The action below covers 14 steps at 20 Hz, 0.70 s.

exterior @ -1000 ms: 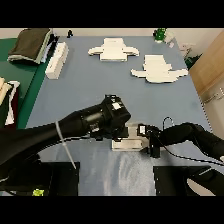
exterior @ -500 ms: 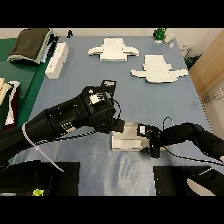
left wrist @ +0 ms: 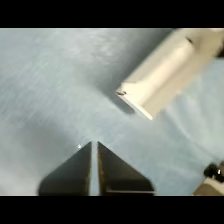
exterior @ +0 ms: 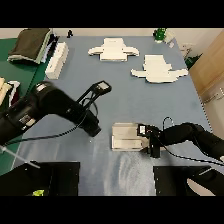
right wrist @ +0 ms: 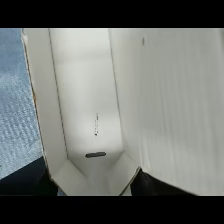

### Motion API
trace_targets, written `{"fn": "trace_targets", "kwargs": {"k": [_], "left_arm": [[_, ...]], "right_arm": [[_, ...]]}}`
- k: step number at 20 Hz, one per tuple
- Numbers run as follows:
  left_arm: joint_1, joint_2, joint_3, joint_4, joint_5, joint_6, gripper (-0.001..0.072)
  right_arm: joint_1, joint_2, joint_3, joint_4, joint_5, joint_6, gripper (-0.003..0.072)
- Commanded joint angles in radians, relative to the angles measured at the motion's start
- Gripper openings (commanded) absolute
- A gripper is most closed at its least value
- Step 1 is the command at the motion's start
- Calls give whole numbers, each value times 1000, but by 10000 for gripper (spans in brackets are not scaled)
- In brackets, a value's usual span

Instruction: Fold the box.

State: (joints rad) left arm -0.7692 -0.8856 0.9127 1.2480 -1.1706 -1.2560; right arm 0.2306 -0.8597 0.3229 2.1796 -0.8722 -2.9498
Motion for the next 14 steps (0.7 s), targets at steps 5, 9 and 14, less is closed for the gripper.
{"fn": "trace_targets", "kwargs": {"k": [5,9,14], "left_arm": [[213,129,-462,-376,375,881,701],[172,-28,-515,-647,473,1250,700],[90,-176,-515,-809,554,1425,701]], "right_arm": [[0,1,0,0,0,0,508],[0,1,0,0,0,0,508],[0,1,0,0,0,0,508]]}}
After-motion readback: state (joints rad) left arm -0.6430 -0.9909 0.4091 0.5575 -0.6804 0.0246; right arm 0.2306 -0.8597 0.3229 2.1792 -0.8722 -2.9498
